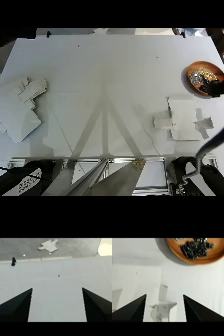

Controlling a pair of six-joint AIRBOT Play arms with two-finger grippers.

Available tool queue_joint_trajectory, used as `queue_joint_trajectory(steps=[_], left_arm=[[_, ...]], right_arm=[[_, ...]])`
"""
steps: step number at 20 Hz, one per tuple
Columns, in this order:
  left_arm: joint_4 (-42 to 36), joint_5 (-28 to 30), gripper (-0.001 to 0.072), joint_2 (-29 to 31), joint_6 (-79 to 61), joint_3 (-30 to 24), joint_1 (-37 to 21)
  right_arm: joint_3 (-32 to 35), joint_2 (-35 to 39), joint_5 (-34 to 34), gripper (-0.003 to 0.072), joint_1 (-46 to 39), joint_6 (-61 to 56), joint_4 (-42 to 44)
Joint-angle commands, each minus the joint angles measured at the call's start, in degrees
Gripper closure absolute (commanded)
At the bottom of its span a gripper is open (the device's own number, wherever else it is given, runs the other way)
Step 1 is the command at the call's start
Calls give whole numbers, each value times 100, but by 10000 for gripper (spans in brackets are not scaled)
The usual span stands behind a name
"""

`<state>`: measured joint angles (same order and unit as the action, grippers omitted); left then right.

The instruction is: Fold the box and place the chain.

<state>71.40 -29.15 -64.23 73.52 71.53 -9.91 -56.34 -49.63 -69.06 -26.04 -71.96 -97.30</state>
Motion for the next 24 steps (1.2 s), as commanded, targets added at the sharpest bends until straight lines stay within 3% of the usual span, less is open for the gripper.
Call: queue_joint_trajectory(steps=[1, 8, 17, 20, 23, 24], left_arm=[[0, 2, 12, 2, -2, 2, 2], [0, 0, 12, 2, -2, 2, 2], [0, 0, 12, 2, -2, 2, 2], [0, 0, 12, 2, -2, 2, 2], [0, 0, 12, 2, -2, 2, 2], [0, 0, 12, 2, -2, 2, 2]], right_arm=[[-13, -483, -822, 150, -935, 393, 13], [-13, -1908, -1419, 148, -1075, 518, -57], [-13, -2997, -925, 153, -1082, 494, -721], [-13, -3174, -935, 270, -1086, 494, -841], [-13, -3292, -1130, 295, -1252, 382, -879], [-13, -3327, -1246, 344, -1364, 308, -881]])
